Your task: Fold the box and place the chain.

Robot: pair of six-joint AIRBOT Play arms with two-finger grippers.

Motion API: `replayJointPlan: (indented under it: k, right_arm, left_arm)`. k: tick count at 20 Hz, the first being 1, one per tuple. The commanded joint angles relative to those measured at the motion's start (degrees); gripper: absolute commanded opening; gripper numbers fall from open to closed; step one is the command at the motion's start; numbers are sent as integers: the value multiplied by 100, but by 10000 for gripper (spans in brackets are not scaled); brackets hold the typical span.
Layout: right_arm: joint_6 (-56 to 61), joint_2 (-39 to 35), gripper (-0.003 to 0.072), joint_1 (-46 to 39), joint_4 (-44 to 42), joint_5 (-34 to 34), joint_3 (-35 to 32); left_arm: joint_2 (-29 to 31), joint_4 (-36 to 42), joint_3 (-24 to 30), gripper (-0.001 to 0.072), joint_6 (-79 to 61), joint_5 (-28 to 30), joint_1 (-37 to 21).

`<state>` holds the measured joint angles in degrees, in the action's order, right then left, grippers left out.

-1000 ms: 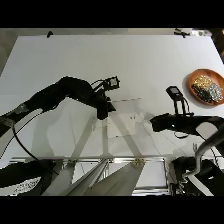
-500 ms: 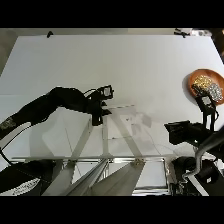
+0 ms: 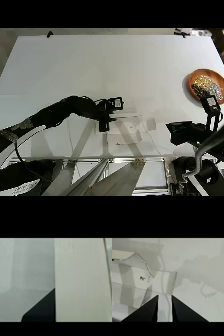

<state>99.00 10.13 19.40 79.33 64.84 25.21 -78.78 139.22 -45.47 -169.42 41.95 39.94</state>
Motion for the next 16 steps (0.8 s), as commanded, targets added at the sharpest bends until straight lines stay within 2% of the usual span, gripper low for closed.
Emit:
replayJointPlan:
  k: [1,4,8,12,16]
  right_arm:
    - [20,-9,192,0,0,-39,2]
    - [20,-9,192,0,-2,-39,2]
    - [70,-9,192,0,-2,-39,2]
    - [125,-9,192,0,2,-59,0]
    - [125,-9,192,0,22,-98,0]
  left_arm:
    - [-188,-295,4,1,-7,-286,122]
    - [-186,-387,4,6,-4,-505,122]
    - [-186,-380,4,16,-4,-1113,122]
    - [-181,-365,4,6,-7,-1176,122]
    - [-111,46,4,4,-4,-1176,122]
